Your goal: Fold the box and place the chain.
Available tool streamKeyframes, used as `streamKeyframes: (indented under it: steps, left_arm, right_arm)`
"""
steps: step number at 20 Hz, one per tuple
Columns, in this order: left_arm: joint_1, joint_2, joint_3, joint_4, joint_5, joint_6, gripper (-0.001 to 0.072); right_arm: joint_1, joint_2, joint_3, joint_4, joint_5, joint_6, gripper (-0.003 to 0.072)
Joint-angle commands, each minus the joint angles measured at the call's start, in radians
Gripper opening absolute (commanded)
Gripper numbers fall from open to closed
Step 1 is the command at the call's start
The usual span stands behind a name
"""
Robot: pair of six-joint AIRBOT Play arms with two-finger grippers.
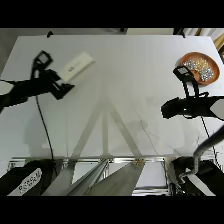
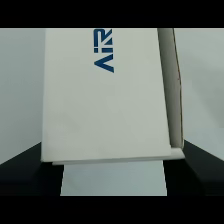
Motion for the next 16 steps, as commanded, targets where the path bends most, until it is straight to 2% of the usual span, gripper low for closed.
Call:
streamKeyframes:
  steps: [1, 4, 7, 9, 14, 15, 16]
  left_arm:
    - [0.233, 0.019, -0.034, 0.068, 0.002, -0.139, 0.0004]
    - [0.338, 0.018, -0.097, 0.204, 0.056, -0.262, 0.0004]
    - [0.359, 0.016, -0.169, 0.327, 0.125, -0.374, 0.0004]
    - [0.358, 0.002, -0.201, 0.356, 0.122, -0.396, 0.0005]
    - [0.358, -0.013, -0.243, 0.388, 0.042, -0.396, 0.0017]
    - [0.359, -0.013, -0.243, 0.395, 0.019, -0.396, 0.0083]
    - [0.359, -0.013, -0.243, 0.403, 0.002, -0.396, 0.0241]
  right_arm:
    - [-0.001, 0.000, 0.001, 0.001, -0.002, 0.000, 0.0017]
    - [-0.001, 0.000, 0.001, 0.001, -0.002, 0.000, 0.0018]
    - [-0.001, 0.000, 0.001, 0.001, -0.002, 0.000, 0.0018]
    - [-0.001, 0.000, 0.001, 0.004, -0.002, 0.000, 0.0018]
    - [-0.001, 0.000, 0.001, 0.029, -0.003, 0.000, 0.0018]
    - [-0.001, 0.000, 0.001, 0.033, -0.003, 0.000, 0.0018]
    - [-0.001, 0.000, 0.001, 0.033, 0.000, 0.000, 0.0018]
